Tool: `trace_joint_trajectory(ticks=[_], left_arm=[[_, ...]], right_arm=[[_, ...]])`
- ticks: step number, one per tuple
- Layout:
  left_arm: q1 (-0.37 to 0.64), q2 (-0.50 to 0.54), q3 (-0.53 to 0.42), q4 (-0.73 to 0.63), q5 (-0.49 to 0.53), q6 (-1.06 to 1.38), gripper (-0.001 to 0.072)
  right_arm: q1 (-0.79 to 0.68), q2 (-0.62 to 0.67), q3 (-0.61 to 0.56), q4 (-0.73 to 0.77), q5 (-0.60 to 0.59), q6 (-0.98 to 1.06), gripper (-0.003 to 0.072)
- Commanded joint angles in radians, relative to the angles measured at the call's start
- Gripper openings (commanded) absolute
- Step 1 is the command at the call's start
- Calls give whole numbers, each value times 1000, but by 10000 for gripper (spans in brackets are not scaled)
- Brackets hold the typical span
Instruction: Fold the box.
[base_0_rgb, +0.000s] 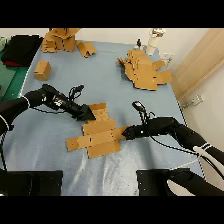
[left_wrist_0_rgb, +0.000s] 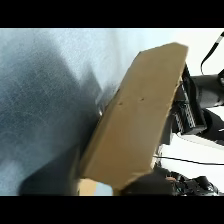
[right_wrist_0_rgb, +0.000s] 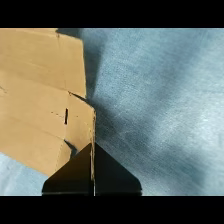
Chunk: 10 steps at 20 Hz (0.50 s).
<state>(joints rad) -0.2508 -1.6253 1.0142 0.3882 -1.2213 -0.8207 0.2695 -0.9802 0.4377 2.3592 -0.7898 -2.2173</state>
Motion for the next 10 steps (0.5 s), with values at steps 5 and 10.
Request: trace_joint_trajectory(ticks=[5,10], left_arm=[[-13,-2,0,-3,13,52,13],[-13,-1,1,-3,-2,216,11]], right_arm=[[1,1,-1,-16,0,-1,5],[-3,2,21,-84,-12,10,439]])
